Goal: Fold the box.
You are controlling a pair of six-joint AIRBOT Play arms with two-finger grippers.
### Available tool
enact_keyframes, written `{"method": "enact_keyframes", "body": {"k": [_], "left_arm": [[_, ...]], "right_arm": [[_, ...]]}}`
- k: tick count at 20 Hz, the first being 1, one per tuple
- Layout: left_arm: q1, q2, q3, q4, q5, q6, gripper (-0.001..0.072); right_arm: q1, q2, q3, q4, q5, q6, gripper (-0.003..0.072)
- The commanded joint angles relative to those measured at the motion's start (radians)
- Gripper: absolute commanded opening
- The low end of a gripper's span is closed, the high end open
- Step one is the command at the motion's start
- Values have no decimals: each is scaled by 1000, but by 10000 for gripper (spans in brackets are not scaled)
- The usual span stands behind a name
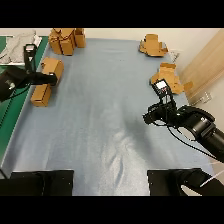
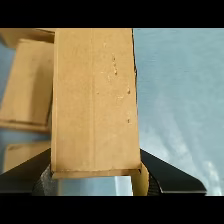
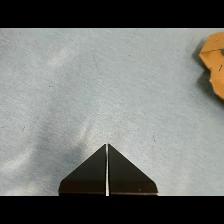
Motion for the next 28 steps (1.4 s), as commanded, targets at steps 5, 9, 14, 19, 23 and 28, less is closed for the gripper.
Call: {"method": "enact_keyframes", "body": {"k": [5,9,14,19,23,28], "left_arm": [[-37,-297,249,-11,-3,-77,16],[-39,-359,252,2,-11,-75,18],[-40,-369,252,12,17,-70,19],[-41,-367,254,11,-3,-72,600],[-41,-348,269,12,-32,-70,602],[-41,-308,288,19,-30,-63,696]], "right_arm": [[0,-1,0,13,5,27,7],[0,-1,0,12,4,50,7],[0,-1,0,13,6,50,7],[0,-1,0,13,7,51,7],[0,-1,0,14,7,51,7],[0,-1,0,17,7,51,7]]}}
